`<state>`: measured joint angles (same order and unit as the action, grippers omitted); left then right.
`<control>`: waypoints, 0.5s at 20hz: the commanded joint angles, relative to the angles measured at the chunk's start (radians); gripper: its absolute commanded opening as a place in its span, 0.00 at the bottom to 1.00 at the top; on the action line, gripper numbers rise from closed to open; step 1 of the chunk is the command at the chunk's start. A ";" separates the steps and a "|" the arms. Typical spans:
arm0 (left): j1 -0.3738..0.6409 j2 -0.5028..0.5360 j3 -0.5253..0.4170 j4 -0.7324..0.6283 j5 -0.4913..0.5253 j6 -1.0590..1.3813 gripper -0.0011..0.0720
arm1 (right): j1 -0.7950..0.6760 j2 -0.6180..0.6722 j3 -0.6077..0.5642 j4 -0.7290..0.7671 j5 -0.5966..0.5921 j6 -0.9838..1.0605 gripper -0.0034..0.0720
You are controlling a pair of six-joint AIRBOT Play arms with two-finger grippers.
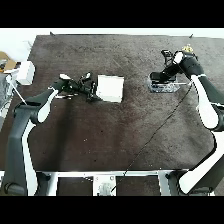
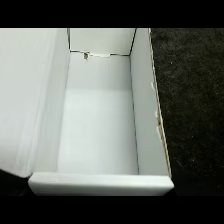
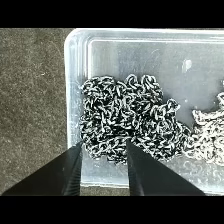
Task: Fold the box and place the chain.
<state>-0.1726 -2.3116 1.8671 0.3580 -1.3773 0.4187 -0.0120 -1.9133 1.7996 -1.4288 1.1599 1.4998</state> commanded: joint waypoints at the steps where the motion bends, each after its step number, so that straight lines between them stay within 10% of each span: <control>1: 0.001 -0.001 0.000 0.000 0.000 0.000 0.32 | 0.001 -0.016 0.000 0.023 -0.024 0.008 0.46; 3: 0.001 -0.001 0.000 0.000 0.000 0.000 0.32 | 0.001 -0.029 0.000 0.024 -0.023 0.010 0.31; 10: 0.001 -0.001 0.000 0.000 0.000 0.000 0.32 | 0.000 -0.052 -0.001 0.042 -0.023 0.022 0.33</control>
<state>-0.1726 -2.3116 1.8671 0.3580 -1.3773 0.4187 -0.0120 -1.9587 1.7992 -1.3941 1.1385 1.5185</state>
